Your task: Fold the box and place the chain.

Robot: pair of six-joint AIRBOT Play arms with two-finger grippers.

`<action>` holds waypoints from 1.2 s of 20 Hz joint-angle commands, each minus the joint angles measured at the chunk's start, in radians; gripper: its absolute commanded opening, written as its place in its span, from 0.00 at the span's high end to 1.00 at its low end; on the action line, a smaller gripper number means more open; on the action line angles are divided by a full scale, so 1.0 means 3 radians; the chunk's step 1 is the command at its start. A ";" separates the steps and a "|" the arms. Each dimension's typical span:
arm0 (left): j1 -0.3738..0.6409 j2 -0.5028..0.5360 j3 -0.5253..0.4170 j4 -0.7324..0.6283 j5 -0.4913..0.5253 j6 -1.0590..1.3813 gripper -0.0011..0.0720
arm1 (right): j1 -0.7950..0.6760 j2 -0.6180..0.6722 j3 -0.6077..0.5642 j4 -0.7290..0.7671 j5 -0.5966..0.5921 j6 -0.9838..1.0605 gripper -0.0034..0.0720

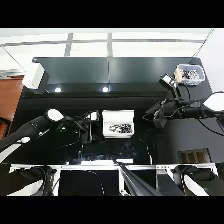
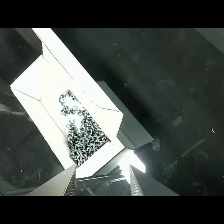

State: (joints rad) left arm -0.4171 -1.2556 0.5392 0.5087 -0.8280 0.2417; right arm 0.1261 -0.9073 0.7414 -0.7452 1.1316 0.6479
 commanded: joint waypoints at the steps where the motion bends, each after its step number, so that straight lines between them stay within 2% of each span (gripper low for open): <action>1: -0.0009 -0.0108 0.0065 -0.0181 0.0011 0.0154 0.02 | 0.0003 0.0003 -0.0001 0.0000 0.0008 0.0000 0.45; 11: -0.0178 -0.0261 0.0247 -0.0139 0.0031 0.0156 0.02 | 0.0003 0.0001 -0.0001 -0.0005 0.0000 -0.0001 0.44; 12: -0.0178 -0.0261 0.0247 -0.0139 0.0028 0.0155 0.06 | 0.0003 0.0001 -0.0001 -0.0027 -0.0027 0.0000 0.45; 13: -0.0177 -0.0261 0.0247 -0.0139 0.0029 0.0154 0.17 | 0.0003 0.0001 -0.0001 -0.0058 -0.0052 0.0000 0.45; 15: -0.0177 -0.0259 0.0247 -0.0137 0.0031 0.0155 0.50 | 0.0003 -0.0003 -0.0006 -0.0074 -0.0175 0.0027 0.44; 16: -0.0177 -0.0259 0.0247 -0.0137 0.0029 0.0155 0.53 | 0.0008 -0.0011 -0.0008 -0.0076 -0.0331 0.0214 0.37; 17: -0.0177 -0.0259 0.0247 -0.0136 0.0031 0.0155 0.53 | 0.0023 -0.0041 -0.0008 -0.0074 -0.0586 0.0445 0.00; 20: -0.0177 -0.0258 0.0249 -0.0070 0.0029 0.0155 0.53 | 0.0167 -0.0337 0.0103 -0.0037 -0.1338 0.0951 0.00; 24: -0.0177 -0.0258 0.0249 -0.0064 0.0032 0.0155 0.53 | 0.0493 -0.1136 0.0593 0.0154 -0.1406 0.1122 0.00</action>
State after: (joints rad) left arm -0.4698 -1.3327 0.6136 0.4816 -0.8196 0.2886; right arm 0.2184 -1.1156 0.8433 -0.7315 0.7746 0.9207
